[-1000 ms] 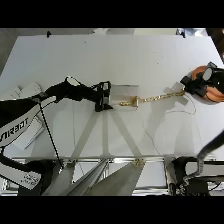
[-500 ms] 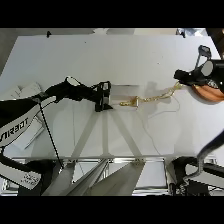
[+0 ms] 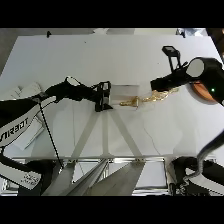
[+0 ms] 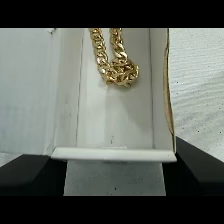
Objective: Fold the box and place the chain.
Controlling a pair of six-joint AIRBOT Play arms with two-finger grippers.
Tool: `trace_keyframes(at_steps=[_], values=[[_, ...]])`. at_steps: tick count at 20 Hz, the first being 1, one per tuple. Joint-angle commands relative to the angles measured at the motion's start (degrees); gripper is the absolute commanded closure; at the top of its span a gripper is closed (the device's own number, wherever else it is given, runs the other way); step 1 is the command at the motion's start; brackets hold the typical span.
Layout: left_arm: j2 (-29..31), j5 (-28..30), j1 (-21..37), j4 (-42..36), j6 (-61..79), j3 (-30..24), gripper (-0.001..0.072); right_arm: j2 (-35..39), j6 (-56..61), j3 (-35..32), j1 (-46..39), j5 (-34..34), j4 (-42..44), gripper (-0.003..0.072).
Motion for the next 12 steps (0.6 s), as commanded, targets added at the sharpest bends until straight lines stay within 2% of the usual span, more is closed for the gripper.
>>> trace_keyframes(at_steps=[1,5,7,9,11,12], values=[[0.0,0.0,0.0,0.0,0.0,0.0,0.0692,0.2,-13.4,0.0,3.8,0.1,13.9,0.0677],[0.0,0.0,0.0,0.0,0.0,0.0,0.0692,-1.1,-26.9,0.0,5.5,-1.7,28.1,0.068],[0.0,0.0,0.0,0.0,0.0,0.0,0.0692,-3.1,-30.6,0.0,6.0,-2.4,32.2,0.0678],[0.0,0.0,0.0,0.0,0.0,0.0,0.0692,-5.7,-29.7,0.0,6.7,-4.0,28.2,0.0677],[0.0,0.0,0.0,0.0,0.0,0.0,0.0692,-8.3,-23.9,0.0,7.5,-4.3,19.8,0.0668],[0.0,0.0,0.0,0.0,0.0,0.0,0.0692,-8.8,-21.8,0.0,7.8,-3.8,15.5,0.0527]])
